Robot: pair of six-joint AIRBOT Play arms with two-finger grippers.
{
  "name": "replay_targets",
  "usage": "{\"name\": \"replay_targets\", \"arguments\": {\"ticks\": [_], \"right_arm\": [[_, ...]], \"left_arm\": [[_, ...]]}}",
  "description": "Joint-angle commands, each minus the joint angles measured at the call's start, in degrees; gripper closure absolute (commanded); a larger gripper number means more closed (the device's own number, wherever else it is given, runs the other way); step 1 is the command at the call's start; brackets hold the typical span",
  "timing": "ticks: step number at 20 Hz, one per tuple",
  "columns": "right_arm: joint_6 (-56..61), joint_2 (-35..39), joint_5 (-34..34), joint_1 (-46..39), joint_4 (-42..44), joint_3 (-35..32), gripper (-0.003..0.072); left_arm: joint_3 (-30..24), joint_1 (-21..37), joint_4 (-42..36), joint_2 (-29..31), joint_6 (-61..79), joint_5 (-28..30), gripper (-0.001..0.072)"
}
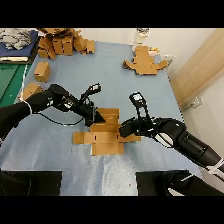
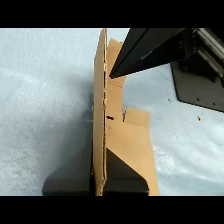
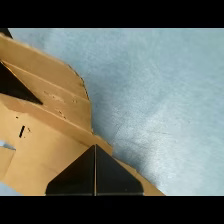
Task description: Fold the box.
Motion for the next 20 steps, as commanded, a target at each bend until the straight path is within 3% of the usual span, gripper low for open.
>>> {"name": "replay_targets", "arguments": {"ticks": [1, 5, 16, 20], "right_arm": [[2.5, 0.2, -1.1, 0.2, -3.8, 0.0, 0.0681], [3.0, 0.2, -0.9, 0.2, -5.1, 0.0, 0.0682], [2.6, 0.2, -0.4, 0.3, -5.6, 0.0, 0.0682], [-3.3, 0.2, 0.7, 2.4, -4.1, 0.0, 0.0682]], "left_arm": [[0.0, -1.9, 1.2, 0.1, 1.3, 3.0, 0.0698], [-2.0, -3.3, 1.1, 0.3, 2.1, 5.1, 0.0698], [-3.1, -3.3, 1.6, 0.3, 1.9, 3.4, 0.0697], [-3.1, -3.3, 1.6, 0.3, 1.7, 3.3, 0.0696]]}}
